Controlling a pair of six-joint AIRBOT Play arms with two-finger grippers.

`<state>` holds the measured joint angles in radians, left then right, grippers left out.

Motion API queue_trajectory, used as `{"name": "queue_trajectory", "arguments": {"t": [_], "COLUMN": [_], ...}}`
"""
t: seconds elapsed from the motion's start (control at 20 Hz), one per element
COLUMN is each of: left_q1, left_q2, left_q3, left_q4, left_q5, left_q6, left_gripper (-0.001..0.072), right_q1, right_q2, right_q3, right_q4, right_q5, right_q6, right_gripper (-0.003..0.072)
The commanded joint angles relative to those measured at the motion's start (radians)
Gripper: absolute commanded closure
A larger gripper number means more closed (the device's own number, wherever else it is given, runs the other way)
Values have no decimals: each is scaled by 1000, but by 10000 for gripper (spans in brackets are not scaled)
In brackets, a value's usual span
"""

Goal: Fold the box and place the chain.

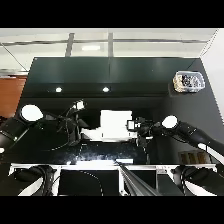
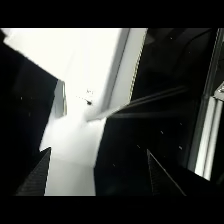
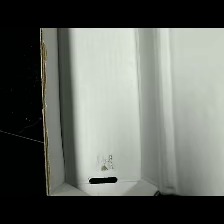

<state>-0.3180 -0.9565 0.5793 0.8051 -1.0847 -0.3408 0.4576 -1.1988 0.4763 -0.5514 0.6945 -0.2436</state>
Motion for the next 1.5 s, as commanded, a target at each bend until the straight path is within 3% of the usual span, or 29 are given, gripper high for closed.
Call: {"name": "queue_trajectory", "arguments": {"t": [0.0,0.25,0.35,0.4,0.6,0.7,0.8,0.85,0.9,1.05,1.25,1.45], "left_q1": [-53,-161,-165,-165,-191,-219,-241,-241,-241,-241,-244,-283], "left_q2": [-19,-122,-145,-151,-183,-192,-191,-191,-191,-191,-195,-214], "left_q3": [-37,-37,-37,-37,-37,-37,-36,-36,-36,-36,-37,-37], "left_q4": [-35,57,57,45,-21,-21,-20,-22,-21,-50,-198,-215], "left_q5": [125,251,256,266,293,329,346,348,349,356,340,409], "left_q6": [217,267,267,266,267,267,267,267,267,266,267,267], "left_gripper": [2,18,29,89,111,303,386,499,542,554,553,553], "right_q1": [1,1,1,1,1,1,1,1,1,1,1,1], "right_q2": [-1,0,0,0,-1,0,-1,0,0,0,0,-1], "right_q3": [0,0,0,0,0,0,0,0,0,0,0,0], "right_q4": [0,0,0,0,0,0,0,0,0,0,0,0], "right_q5": [0,0,0,0,0,0,0,0,0,0,0,0], "right_q6": [0,0,0,0,0,0,0,0,0,0,0,0], "right_gripper": [495,495,495,495,495,495,495,495,495,495,495,495]}}
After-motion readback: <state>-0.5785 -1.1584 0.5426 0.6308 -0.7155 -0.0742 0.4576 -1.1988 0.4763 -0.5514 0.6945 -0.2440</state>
